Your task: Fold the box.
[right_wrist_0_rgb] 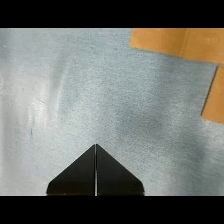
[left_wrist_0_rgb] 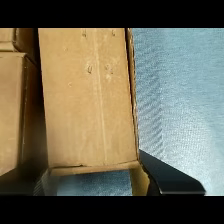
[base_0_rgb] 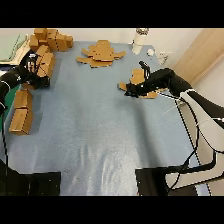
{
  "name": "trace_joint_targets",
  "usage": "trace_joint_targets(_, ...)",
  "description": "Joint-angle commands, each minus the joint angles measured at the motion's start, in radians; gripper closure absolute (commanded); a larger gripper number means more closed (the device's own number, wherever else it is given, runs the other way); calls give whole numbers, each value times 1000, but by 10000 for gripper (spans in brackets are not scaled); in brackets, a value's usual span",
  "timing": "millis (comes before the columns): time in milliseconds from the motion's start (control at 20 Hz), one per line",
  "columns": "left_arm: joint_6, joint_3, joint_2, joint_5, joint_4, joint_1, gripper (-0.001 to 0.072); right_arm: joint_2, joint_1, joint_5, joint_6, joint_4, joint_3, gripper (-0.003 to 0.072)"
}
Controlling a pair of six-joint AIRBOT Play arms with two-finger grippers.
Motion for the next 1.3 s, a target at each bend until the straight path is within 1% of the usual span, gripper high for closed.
trace_joint_targets(0,0,1,-2,-14,-4,0,316,0,0,0,0,0,1,682)
trace_joint_targets(50,0,1,-2,-14,-3,0,4,0,0,0,0,0,1,682)
trace_joint_targets(150,0,2,-1,-29,-3,0,-2,0,0,0,0,0,1,682)
trace_joint_targets(250,0,10,3,-93,-3,3,-3,0,0,0,0,0,1,682)
trace_joint_targets(350,0,33,8,-204,-2,13,-3,0,0,0,0,0,1,682)
trace_joint_targets(500,-6,93,24,-449,-3,33,-3,0,0,0,0,0,1,682)
trace_joint_targets(550,-29,109,34,-512,-2,38,-3,0,0,0,0,0,1,682)
trace_joint_targets(650,-66,134,62,-594,-3,45,-3,0,0,0,0,0,1,682)
trace_joint_targets(750,-112,150,94,-645,-16,43,-2,0,0,0,0,0,1,682)
trace_joint_targets(850,-131,152,119,-708,-121,39,1,0,0,0,0,0,1,682)
trace_joint_targets(900,-131,151,129,-744,-198,33,185,0,0,0,0,0,1,682)
trace_joint_targets(950,-129,151,136,-786,-286,28,582,0,0,0,0,0,1,682)
trace_joint_targets(1000,-114,151,139,-818,-383,18,695,0,0,0,0,0,1,682)
trace_joint_targets(1050,-114,151,141,-834,-455,3,696,0,0,0,0,0,1,682)
trace_joint_targets(1100,-112,152,145,-856,-490,-22,698,0,0,0,0,0,1,682)
trace_joint_targets(1150,-111,151,153,-875,-470,-54,700,0,0,0,0,0,1,682)
trace_joint_targets(1250,-116,149,187,-895,-325,-154,702,0,0,0,0,0,1,682)
